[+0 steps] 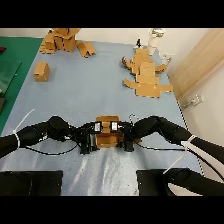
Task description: Fold the box.
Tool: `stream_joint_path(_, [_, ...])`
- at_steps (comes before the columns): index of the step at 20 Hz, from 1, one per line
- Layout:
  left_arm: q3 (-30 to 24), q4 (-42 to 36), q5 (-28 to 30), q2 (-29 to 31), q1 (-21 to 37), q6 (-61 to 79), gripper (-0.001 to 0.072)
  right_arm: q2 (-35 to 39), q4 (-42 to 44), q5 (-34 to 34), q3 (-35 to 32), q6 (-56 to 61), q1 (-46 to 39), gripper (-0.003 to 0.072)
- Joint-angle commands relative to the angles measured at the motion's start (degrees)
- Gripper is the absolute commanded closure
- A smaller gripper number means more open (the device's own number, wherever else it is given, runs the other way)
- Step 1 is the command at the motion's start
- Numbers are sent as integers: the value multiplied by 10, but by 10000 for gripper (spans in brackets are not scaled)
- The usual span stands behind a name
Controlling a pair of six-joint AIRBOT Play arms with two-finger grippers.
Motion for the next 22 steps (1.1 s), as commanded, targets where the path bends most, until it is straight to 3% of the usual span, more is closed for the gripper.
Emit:
stream_joint_path(1, [0, 1, 8, 0, -3, 0, 109, 0, 0, 0, 0, 0, 0, 177])
stream_joint_path(2, [0, 5, 7, 0, -3, 0, 207, 0, 0, 0, 0, 0, 0, 177])
stream_joint_path(3, [0, 12, 7, 0, -3, 0, 240, 0, 0, 0, 0, 0, 0, 177])
stream_joint_path(22, [0, 13, 21, 0, -3, 1, 239, 0, 0, 0, 0, 0, 0, 178])
